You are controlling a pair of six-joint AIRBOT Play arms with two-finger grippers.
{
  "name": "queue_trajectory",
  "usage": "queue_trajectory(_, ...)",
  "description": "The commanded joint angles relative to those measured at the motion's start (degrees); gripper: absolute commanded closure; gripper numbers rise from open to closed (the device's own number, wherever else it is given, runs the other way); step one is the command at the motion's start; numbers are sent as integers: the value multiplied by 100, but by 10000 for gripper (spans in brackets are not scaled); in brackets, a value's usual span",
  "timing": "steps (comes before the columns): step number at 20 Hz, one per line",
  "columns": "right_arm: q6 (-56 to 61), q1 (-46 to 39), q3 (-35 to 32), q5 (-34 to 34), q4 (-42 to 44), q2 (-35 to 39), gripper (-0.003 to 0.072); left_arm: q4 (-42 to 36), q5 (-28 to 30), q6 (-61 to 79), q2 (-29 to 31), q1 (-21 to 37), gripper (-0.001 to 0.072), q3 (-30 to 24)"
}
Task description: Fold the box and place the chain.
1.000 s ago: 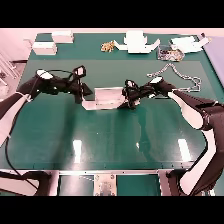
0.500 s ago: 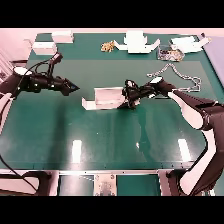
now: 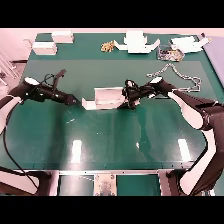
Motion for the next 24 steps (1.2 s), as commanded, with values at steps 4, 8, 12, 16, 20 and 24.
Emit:
queue_trajectory(4, 2, 0, 0, 2, 2, -2, 120, 37, 173, -219, -195, -498, 692, -173)
queue_trajectory(8, 2, 0, 0, 2, 0, -2, 120, -13, 214, -212, -284, -612, 692, -166)
queue_trajectory(12, 2, 0, 0, 2, 2, -2, 120, -474, -114, 326, -282, -612, 693, -15)
queue_trajectory(16, 2, 0, 0, 2, 2, -2, 120, -2, -710, 424, -282, -553, 693, 149)
queue_trajectory(20, 2, 0, 0, 2, 2, -2, 120, -776, -1508, 949, -197, -140, 693, 332)
queue_trajectory(24, 2, 0, 0, 2, 0, -2, 120, -470, -743, 428, 15, 385, 694, 332)
